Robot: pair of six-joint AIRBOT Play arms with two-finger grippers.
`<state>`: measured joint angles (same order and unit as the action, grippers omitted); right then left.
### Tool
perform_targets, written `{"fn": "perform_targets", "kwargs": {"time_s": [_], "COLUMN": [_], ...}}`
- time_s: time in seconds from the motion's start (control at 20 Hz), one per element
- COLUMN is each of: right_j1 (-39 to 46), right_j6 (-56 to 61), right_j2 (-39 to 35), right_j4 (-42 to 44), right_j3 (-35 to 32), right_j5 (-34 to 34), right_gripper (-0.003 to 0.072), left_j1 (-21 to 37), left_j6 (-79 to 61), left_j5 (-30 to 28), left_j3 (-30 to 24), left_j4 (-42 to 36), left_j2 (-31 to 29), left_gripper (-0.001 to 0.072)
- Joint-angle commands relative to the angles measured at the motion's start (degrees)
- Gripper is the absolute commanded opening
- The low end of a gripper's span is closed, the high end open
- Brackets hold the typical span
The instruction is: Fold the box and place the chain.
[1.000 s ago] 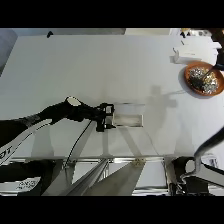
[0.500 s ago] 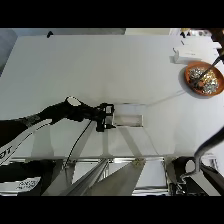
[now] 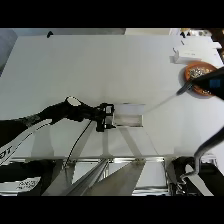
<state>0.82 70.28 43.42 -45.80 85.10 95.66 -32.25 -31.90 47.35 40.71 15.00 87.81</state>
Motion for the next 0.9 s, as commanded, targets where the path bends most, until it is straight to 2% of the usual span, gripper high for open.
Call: {"fn": "perform_targets", "kwargs": {"time_s": [0.0, 0.1, 0.25, 0.5, 0.85], "right_j1": [-9.44, -13.55, -18.62, -23.58, -26.58], "right_j6": [0.22, 0.37, 0.26, -3.08, -6.29], "right_j2": [-0.94, -1.22, -1.29, 0.28, 8.39], "right_j4": [0.0, -0.11, -2.82, -6.93, -8.09], "right_j3": [-0.92, -4.98, -14.51, -29.03, -38.8], "right_j5": [-0.17, -4.61, -10.6, -26.12, -37.99], "right_gripper": [0.0022, 0.0022, 0.0022, 0.0023, 0.0023], "left_j1": [0.02, 0.02, 0.02, 0.02, 0.02], "left_j6": [0.0, 0.0, -0.02, -0.02, -0.02], "left_j5": [-0.02, -0.02, 0.0, -0.02, 0.0], "left_j3": [0.0, 0.0, 0.0, 0.0, 0.0], "left_j4": [0.0, 0.02, 0.0, 0.0, 0.0], "left_j2": [-0.04, -0.04, -0.04, -0.04, -0.04], "left_gripper": [0.0252, 0.0252, 0.0252, 0.0252, 0.0252]}}
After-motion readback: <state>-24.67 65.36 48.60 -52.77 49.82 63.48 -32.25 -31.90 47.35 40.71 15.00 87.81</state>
